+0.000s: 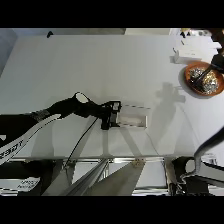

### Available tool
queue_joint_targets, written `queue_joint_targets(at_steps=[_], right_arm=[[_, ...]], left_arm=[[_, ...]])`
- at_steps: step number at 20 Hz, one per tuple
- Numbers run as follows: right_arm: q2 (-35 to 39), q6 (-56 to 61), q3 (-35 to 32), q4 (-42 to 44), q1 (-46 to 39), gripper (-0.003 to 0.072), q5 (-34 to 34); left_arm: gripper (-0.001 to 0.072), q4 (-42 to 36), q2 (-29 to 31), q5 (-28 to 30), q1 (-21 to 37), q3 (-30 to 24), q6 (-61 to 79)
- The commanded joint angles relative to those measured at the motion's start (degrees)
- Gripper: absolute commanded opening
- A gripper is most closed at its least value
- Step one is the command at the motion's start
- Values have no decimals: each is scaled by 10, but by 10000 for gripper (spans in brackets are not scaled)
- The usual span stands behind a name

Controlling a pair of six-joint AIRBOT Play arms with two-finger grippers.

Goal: Fold the box and place the chain.

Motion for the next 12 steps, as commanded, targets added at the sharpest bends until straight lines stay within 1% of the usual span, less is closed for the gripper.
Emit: queue_joint_targets(at_steps=[1,5,8,12], right_arm=[[68,-7,0,35,3,16,38],[123,-23,0,41,44,16,93],[146,-35,0,41,79,16,132],[181,-35,0,45,98,16,189]], left_arm=[[363,0,0,0,0,0,0],[363,0,0,0,0,0,0],[363,0,0,0,0,0,0],[363,0,0,0,0,0,0]])
